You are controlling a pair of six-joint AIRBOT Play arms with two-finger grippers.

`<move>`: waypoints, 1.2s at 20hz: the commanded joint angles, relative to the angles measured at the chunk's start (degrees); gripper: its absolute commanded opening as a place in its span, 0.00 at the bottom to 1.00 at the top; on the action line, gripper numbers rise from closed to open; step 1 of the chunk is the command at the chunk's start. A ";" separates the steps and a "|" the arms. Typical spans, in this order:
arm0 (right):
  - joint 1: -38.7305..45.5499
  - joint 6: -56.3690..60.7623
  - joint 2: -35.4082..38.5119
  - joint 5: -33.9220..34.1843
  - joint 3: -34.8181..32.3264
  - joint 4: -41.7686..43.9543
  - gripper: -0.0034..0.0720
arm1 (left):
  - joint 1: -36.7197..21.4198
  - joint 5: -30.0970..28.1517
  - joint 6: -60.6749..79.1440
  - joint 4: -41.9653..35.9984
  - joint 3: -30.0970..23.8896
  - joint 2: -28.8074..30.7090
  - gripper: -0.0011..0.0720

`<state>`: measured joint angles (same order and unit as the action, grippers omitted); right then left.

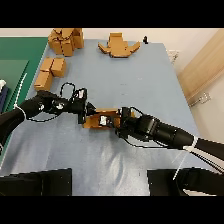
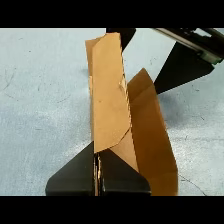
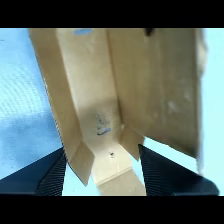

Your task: Fold the box.

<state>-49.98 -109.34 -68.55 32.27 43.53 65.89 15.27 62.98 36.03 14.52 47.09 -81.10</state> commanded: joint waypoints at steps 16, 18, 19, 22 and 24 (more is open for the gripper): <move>12.39 -41.75 -6.75 -1.73 4.46 40.76 0.82 | -0.02 -0.02 -0.94 0.09 -0.02 0.00 0.06; 14.23 -44.48 -8.66 -0.57 5.33 42.45 0.82 | -0.02 -0.02 -0.96 0.09 -0.02 0.00 0.06; 14.84 -46.64 -9.84 0.94 5.92 44.13 0.82 | -0.02 -0.04 -0.96 0.09 -0.02 0.00 0.06; 15.47 -49.81 -13.68 3.80 8.02 47.54 0.82 | -0.02 -0.96 -1.16 0.09 -0.02 0.00 0.06; 15.50 -49.75 -14.56 4.37 8.44 47.71 0.82 | -0.02 -1.31 -1.16 0.07 -0.02 0.00 0.07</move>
<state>-35.00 -155.92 -80.90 34.04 50.92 110.59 15.25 62.46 34.94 14.57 47.09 -81.10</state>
